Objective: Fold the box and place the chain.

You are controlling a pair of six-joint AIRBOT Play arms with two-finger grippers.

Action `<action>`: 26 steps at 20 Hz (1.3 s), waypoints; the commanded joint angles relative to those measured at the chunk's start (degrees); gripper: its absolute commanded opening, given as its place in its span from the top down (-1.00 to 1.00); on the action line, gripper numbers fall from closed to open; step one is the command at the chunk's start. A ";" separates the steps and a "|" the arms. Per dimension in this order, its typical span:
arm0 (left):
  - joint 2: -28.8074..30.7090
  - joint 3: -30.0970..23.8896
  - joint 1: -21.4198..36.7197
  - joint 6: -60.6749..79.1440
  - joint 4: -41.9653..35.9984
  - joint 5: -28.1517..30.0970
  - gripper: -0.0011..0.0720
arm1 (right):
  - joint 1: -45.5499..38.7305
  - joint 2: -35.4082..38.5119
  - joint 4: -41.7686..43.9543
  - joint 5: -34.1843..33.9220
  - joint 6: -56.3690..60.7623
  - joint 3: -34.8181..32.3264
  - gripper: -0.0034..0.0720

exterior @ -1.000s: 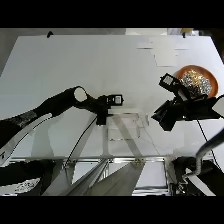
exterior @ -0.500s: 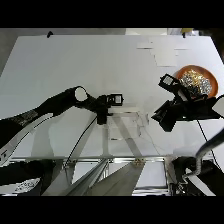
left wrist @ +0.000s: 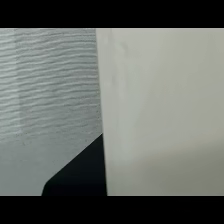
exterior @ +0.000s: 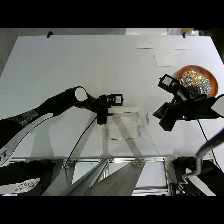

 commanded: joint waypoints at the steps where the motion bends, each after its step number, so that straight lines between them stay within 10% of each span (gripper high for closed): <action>1: -0.02 -0.02 -0.02 0.04 0.04 -0.20 0.94 | 4.20 -2.47 1.20 -0.61 -5.46 -0.33 0.86; 11: -0.02 -0.02 -0.02 0.04 0.02 -0.22 0.94 | 23.98 -12.79 -7.93 -8.41 -14.36 -8.00 0.85; 15: -0.02 -0.02 -0.02 0.04 0.04 -0.22 0.94 | 25.49 -5.22 -10.67 -20.20 -14.38 -17.29 -0.41; 26: -0.02 -0.04 -0.02 0.04 0.02 -0.24 0.94 | 29.38 -7.82 -11.28 -41.07 -14.80 -24.13 -0.92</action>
